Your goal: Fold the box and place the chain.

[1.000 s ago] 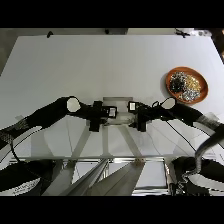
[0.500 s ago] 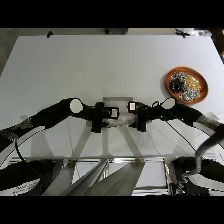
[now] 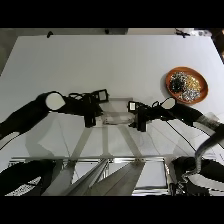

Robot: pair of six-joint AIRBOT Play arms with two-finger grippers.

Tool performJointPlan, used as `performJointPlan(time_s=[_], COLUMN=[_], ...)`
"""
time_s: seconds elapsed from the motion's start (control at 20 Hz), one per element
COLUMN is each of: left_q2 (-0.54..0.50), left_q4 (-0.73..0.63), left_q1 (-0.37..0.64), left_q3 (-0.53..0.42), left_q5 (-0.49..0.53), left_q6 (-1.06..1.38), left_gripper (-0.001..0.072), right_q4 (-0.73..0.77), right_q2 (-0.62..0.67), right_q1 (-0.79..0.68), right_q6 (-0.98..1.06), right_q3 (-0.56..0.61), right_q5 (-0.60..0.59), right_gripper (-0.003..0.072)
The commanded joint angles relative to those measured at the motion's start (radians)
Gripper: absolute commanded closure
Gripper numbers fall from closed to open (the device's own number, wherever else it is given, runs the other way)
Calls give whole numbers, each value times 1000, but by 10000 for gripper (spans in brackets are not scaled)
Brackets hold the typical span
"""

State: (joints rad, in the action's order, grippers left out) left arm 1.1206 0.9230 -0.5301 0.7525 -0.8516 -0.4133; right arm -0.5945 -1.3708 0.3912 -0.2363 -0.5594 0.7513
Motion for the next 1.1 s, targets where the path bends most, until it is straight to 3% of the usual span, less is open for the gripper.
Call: performJointPlan(time_s=[0.0,0.2,0.55,0.75,0.9,1.05], left_q2=[-122,-148,-150,-150,-150,-149], left_q4=[69,96,220,322,251,51], left_q1=[107,216,220,237,303,337], left_q3=[1,1,-7,-151,-265,-286], left_q5=[-128,-212,-260,-244,-180,-188], left_q6=[-334,-709,-845,-916,-901,-802], left_gripper=[707,707,708,708,708,708], right_q4=[-1,-1,-1,-1,-2,-3], right_q2=[1,1,1,1,1,1], right_q1=[0,0,0,0,0,0], right_q6=[-1,-1,-1,-1,-1,-1], right_q3=[0,0,0,0,0,0], right_q5=[0,0,0,0,0,0], right_gripper=[165,165,165,165,165,165])
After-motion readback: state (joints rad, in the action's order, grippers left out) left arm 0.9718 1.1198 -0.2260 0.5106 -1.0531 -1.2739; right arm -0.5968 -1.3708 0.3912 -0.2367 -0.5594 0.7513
